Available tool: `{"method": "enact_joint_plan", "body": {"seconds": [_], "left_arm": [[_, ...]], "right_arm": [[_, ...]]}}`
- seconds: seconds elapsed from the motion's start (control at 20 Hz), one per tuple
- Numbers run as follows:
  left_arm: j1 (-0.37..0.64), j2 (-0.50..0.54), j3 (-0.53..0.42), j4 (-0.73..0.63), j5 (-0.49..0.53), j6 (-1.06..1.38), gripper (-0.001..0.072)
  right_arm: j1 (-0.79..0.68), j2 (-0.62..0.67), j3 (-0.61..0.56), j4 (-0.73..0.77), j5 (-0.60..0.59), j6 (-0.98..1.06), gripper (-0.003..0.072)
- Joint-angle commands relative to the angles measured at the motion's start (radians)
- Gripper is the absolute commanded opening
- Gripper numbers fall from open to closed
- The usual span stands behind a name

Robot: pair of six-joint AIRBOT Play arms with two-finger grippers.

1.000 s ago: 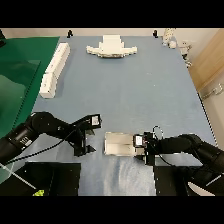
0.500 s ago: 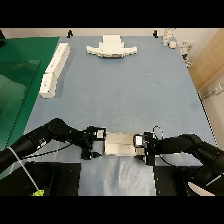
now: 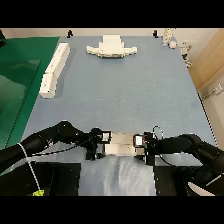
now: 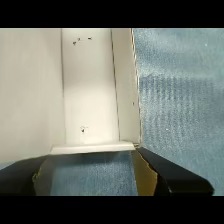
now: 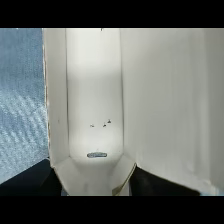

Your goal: Fold the box.

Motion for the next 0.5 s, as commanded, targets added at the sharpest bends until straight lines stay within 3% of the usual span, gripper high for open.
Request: {"method": "enact_joint_plan", "body": {"seconds": [0.0, 0.45], "left_arm": [[-0.027, -0.007, -0.001, -0.009, 0.031, 0.002, 0.0692], [-0.058, -0.060, -0.002, -0.030, 0.064, -0.016, 0.0691]], "right_arm": [[0.000, 0.001, 0.000, 0.000, 0.000, 0.000, 0.0538], [0.000, 0.001, 0.000, 0.000, 0.000, 0.000, 0.0537]]}}
